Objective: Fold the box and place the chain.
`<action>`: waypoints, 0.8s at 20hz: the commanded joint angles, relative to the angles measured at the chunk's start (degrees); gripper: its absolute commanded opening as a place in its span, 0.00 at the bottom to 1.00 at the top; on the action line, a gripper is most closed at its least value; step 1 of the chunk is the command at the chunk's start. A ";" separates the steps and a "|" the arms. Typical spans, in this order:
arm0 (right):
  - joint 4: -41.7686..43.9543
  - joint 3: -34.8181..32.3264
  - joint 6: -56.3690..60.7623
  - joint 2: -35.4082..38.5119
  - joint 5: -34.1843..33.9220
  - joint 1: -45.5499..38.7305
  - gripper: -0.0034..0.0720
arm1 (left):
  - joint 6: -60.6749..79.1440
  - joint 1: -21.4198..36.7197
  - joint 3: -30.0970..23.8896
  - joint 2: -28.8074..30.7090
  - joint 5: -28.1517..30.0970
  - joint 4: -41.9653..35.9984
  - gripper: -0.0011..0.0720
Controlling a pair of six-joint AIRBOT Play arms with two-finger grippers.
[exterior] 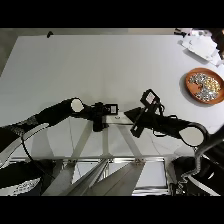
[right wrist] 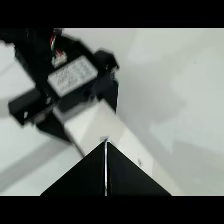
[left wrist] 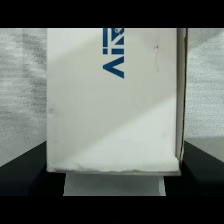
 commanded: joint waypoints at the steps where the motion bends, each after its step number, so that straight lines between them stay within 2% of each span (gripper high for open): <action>1: -26.80 3.45 20.72 4.02 29.66 -7.96 0.06 | 0.02 0.00 -0.02 0.02 0.02 0.02 0.03; 3: -33.03 6.40 23.41 4.00 42.14 -15.28 0.06 | 0.02 0.00 -0.02 0.02 0.02 0.02 0.03; 5: -33.75 7.78 23.39 4.00 47.34 -22.99 0.06 | 0.02 0.00 -0.02 0.02 0.00 0.02 0.03; 10: -33.64 7.78 24.76 1.92 46.01 -35.39 0.06 | 0.02 0.00 -0.02 0.02 0.02 0.02 0.03; 16: -33.42 7.78 24.79 -5.44 45.53 -37.27 0.06 | 0.02 0.00 -0.02 0.02 -1.44 -0.37 0.03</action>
